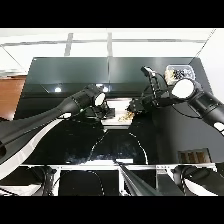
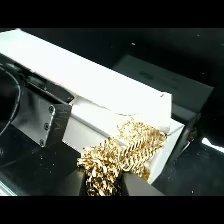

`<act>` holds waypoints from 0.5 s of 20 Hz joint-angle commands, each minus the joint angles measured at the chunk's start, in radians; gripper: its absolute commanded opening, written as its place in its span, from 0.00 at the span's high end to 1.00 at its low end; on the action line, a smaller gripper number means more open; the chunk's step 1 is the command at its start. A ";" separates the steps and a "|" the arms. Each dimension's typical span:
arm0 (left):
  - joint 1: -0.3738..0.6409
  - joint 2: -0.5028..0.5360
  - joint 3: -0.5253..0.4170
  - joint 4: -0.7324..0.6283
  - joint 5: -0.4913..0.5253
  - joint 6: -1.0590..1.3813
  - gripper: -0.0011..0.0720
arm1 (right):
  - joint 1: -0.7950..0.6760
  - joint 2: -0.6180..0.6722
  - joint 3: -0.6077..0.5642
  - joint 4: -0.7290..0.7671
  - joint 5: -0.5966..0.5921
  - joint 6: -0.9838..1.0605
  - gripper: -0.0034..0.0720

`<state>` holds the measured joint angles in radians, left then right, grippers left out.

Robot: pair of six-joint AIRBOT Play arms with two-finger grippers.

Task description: Fold the box and place the chain.

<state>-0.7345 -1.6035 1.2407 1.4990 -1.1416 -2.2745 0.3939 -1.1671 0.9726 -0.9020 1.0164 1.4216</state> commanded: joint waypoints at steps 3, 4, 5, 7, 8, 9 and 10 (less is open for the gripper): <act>0.001 0.000 0.001 -0.002 -0.004 0.000 0.95 | 0.045 -0.002 0.000 0.011 -0.103 0.005 0.44; 0.001 0.000 0.001 -0.002 -0.004 0.000 0.95 | 0.041 -0.002 0.000 0.007 -0.095 0.010 0.27; 0.001 0.000 0.001 -0.002 -0.004 0.000 0.95 | 0.034 -0.002 0.000 0.006 -0.081 0.010 0.27; 0.001 0.000 0.000 -0.021 -0.012 0.000 0.95 | -0.001 0.007 0.000 -0.009 -0.018 0.010 0.34; 0.000 0.000 0.000 -0.020 -0.018 0.000 0.95 | -0.028 0.022 0.000 -0.034 0.035 0.010 0.33; -0.001 0.001 0.001 -0.021 -0.026 -0.003 0.95 | -0.056 0.043 0.000 -0.072 0.092 0.010 0.33; -0.002 0.001 0.001 -0.027 -0.035 -0.034 0.95 | -0.087 0.074 0.000 -0.125 0.153 0.010 0.33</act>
<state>-0.7357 -1.6035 1.2407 1.4853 -1.1603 -2.2776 0.3649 -1.1366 0.9726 -0.9367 1.0348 1.4296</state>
